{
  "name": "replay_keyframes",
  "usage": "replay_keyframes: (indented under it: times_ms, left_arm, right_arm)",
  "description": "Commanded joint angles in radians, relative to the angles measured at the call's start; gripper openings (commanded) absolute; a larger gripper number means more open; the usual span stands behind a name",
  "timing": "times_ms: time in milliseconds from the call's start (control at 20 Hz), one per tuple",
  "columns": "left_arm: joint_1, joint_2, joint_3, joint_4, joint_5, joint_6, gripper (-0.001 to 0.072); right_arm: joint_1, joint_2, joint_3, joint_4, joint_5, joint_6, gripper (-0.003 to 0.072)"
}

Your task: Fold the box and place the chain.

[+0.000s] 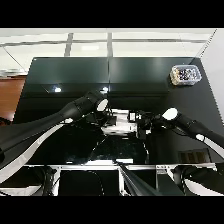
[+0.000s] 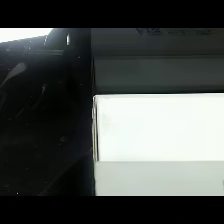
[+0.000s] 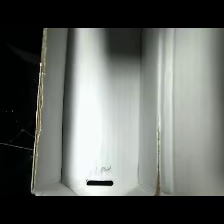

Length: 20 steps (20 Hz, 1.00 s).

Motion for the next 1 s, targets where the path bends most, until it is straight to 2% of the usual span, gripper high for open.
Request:
replay_keyframes:
  times_ms: [0,100,250,300,400,450,500,750,800,950]
  left_arm:
    - [0.000,0.001,0.001,0.000,-0.001,-0.002,0.0024]
    - [0.000,0.001,0.001,0.000,0.000,-0.002,0.0024]
    - [0.000,0.001,0.001,0.000,-0.001,-0.002,0.0024]
    - [0.000,0.001,0.001,-0.001,-0.002,-0.002,0.0024]
    - [0.000,0.001,0.001,0.000,-0.005,-0.002,0.0024]
    - [0.000,0.001,0.001,0.000,-0.005,-0.002,0.0024]
    - [0.000,0.001,0.001,0.000,-0.004,-0.002,0.0024]
    - [0.000,0.001,0.001,-0.001,-0.002,-0.002,0.0024]
    - [0.000,0.001,0.001,-0.001,-0.002,-0.002,0.0024]
    - [0.000,0.001,0.001,-0.001,-0.002,-0.002,0.0024]
  right_arm:
    - [-0.002,0.057,0.002,-0.126,0.008,0.065,0.0704]
    - [-0.023,0.108,0.002,-0.226,0.030,0.105,0.0704]
    - [-0.065,0.135,0.002,-0.243,0.084,0.113,0.0702]
    - [-0.063,0.134,0.001,-0.243,0.088,0.106,0.0610]
    - [-0.055,0.134,0.001,-0.211,0.101,0.061,0.0582]
    - [-0.047,0.134,0.001,-0.187,0.102,0.046,0.0400]
    - [-0.040,0.133,0.001,-0.167,0.102,0.037,0.0293]
    - [0.002,0.100,0.001,-0.025,0.041,0.038,0.0293]
    - [0.011,0.090,0.001,0.016,0.018,0.038,0.0183]
    - [0.027,0.053,0.001,0.107,-0.003,0.038,0.0179]
